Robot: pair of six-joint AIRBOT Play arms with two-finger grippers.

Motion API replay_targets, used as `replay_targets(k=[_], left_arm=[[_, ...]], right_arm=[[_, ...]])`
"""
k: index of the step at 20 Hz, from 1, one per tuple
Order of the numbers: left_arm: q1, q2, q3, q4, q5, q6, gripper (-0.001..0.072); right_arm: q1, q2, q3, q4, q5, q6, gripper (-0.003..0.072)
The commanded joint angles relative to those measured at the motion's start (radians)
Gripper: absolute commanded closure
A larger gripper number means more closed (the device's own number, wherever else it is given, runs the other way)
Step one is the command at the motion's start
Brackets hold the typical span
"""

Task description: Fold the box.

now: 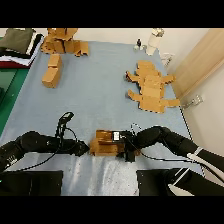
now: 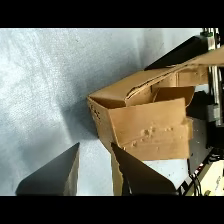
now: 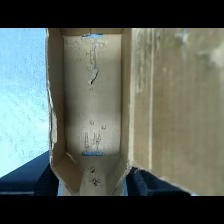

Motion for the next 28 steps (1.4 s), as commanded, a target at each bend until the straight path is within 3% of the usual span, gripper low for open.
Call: replay_targets(k=[1, 14, 15, 16, 17, 28], left_arm=[[0.001, 0.000, 0.017, 0.000, 0.028, 0.008, 0.0395], [-0.002, -0.007, 0.040, -0.063, 0.010, 0.059, 0.0389], [-0.002, -0.015, 0.040, -0.064, 0.005, 0.059, 0.0341], [-0.002, -0.024, 0.040, -0.066, 0.004, 0.058, 0.0076], [-0.002, -0.034, 0.040, -0.069, 0.004, 0.058, 0.0038], [-0.002, -0.048, 0.039, -0.096, 0.020, 0.047, 0.0040]], right_arm=[[0.001, 0.000, 0.000, 0.000, 0.000, 0.000, 0.0207], [0.001, 0.000, 0.000, 0.000, 0.000, 0.000, 0.0207], [0.001, 0.000, 0.000, 0.000, 0.000, 0.000, 0.0207], [0.001, 0.000, 0.000, 0.000, 0.000, 0.000, 0.0207], [0.001, 0.000, 0.000, 0.000, 0.000, 0.000, 0.0207], [0.001, 0.000, 0.000, 0.000, 0.000, 0.000, 0.0208]])
